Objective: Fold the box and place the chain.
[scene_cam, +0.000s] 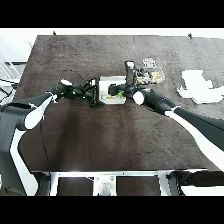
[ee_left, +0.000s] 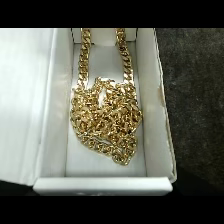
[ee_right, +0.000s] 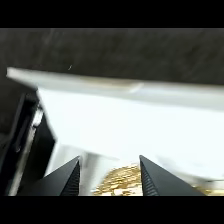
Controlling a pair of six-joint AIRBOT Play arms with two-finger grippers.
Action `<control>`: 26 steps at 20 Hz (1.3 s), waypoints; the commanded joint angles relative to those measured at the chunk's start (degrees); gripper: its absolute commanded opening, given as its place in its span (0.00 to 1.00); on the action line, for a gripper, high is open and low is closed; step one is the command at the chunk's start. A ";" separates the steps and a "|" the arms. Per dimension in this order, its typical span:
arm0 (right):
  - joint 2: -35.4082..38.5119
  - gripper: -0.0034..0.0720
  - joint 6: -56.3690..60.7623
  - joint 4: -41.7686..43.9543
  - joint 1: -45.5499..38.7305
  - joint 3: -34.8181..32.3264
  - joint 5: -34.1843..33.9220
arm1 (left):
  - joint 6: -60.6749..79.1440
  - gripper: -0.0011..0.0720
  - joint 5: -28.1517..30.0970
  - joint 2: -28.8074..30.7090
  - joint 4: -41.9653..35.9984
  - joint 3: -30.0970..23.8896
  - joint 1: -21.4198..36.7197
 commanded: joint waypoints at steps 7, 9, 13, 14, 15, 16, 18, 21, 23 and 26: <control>-2.73 0.62 -0.22 -2.12 -16.31 1.25 5.22 | 0.04 0.87 0.07 0.04 0.00 0.00 0.02; -7.30 0.62 -0.26 -2.14 -16.92 3.63 5.22 | 0.02 0.87 0.02 0.04 0.00 0.00 0.02; -14.40 0.62 -1.25 -1.55 -17.31 9.51 5.27 | 0.04 0.87 0.04 0.04 0.00 0.00 0.02; -15.76 0.62 -1.73 -1.07 -17.53 10.86 5.25 | 0.04 0.87 0.02 0.04 0.00 0.00 0.02; -16.79 0.60 -1.73 -1.07 -17.64 12.02 5.20 | 0.04 0.87 0.02 0.04 0.00 0.00 0.02; -17.64 0.57 -1.75 -1.09 -17.64 13.16 5.20 | 0.04 0.87 0.04 0.04 0.00 0.00 0.02; -19.32 0.47 -1.77 -1.05 -17.25 15.58 5.18 | 0.02 0.87 0.04 0.04 0.00 -0.02 0.02; -20.44 0.26 -4.94 -0.22 -16.04 17.38 3.67 | 0.04 0.87 0.04 0.04 0.00 -0.02 0.02; -18.73 0.06 -6.54 -0.26 -15.74 17.44 4.59 | 0.04 0.87 0.07 0.04 0.00 0.00 0.02; -10.36 0.06 -7.80 -4.42 -15.76 17.44 9.18 | 0.04 0.87 0.02 0.04 0.00 0.00 0.02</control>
